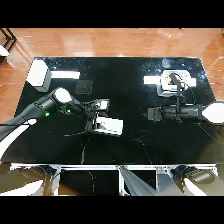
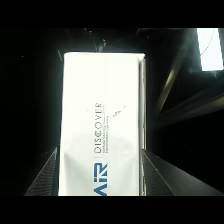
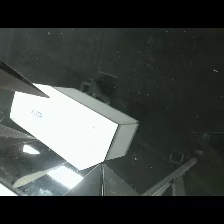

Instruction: Fold the box and place the chain.

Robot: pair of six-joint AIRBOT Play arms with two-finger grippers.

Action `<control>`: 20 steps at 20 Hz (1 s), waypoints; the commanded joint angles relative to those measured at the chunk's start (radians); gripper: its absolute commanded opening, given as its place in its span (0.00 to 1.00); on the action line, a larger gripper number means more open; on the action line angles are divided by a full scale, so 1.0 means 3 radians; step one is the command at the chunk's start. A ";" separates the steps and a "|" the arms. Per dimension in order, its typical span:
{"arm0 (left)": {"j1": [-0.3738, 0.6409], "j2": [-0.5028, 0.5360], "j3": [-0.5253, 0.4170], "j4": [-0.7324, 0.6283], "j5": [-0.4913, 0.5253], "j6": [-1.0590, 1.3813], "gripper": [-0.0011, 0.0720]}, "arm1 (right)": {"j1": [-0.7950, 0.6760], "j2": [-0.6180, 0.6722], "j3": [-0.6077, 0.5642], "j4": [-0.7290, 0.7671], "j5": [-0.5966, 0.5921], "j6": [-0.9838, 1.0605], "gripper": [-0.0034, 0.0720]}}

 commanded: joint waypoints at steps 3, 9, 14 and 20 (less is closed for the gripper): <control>-0.0009 0.0004 0.0006 0.0050 -0.0037 -0.0195 0.88 | 0.0000 0.0003 -0.0003 0.0001 -0.0010 0.0003 0.08; -0.0121 -0.0017 0.0006 0.0254 0.0031 -0.0267 0.89 | 0.0000 0.0003 -0.0003 0.0001 -0.0010 0.0003 0.08; -0.0118 -0.0015 0.0010 0.0239 0.0006 -0.0277 0.89 | 0.0000 0.0003 -0.0003 0.0000 -0.0010 0.0001 0.08; -0.0120 -0.0009 0.0122 0.0181 -0.0027 -0.0329 0.89 | 0.0000 0.0003 -0.0003 0.0000 -0.0008 0.0001 0.08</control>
